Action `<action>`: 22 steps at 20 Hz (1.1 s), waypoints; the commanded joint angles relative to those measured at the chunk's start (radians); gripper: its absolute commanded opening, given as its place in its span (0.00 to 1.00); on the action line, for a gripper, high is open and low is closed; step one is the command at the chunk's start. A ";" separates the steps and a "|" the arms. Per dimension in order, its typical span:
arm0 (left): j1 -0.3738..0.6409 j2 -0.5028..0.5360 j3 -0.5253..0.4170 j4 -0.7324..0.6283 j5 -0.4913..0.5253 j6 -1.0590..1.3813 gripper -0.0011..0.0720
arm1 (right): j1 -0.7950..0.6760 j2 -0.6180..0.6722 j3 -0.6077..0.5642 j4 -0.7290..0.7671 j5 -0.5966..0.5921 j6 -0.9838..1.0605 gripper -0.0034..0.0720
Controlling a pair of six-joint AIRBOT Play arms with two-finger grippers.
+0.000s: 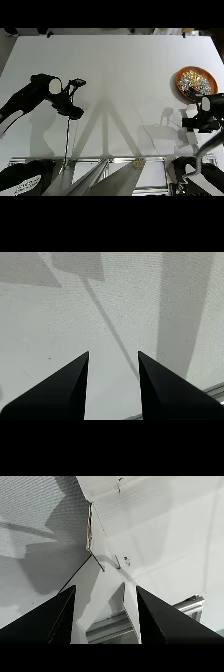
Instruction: Fold the box and place the chain.
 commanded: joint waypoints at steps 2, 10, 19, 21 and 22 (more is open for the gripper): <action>0.000 -0.002 -0.002 0.000 -0.001 0.000 0.49 | 0.000 0.001 0.000 0.002 0.000 0.000 0.59; 0.000 -0.001 -0.002 0.000 -0.003 0.000 0.49 | 0.000 0.001 0.000 0.002 0.000 0.000 0.59; 0.000 -0.001 -0.002 0.000 -0.003 0.000 0.49 | 0.000 0.000 0.000 0.004 -0.064 0.000 0.59; 0.000 -0.001 -0.002 0.000 -0.002 0.000 0.49 | 0.000 0.000 0.000 0.015 -0.084 -0.006 0.59; 0.000 -0.001 -0.002 0.000 -0.003 0.000 0.49 | 0.000 0.000 0.000 0.003 -0.093 -0.008 0.59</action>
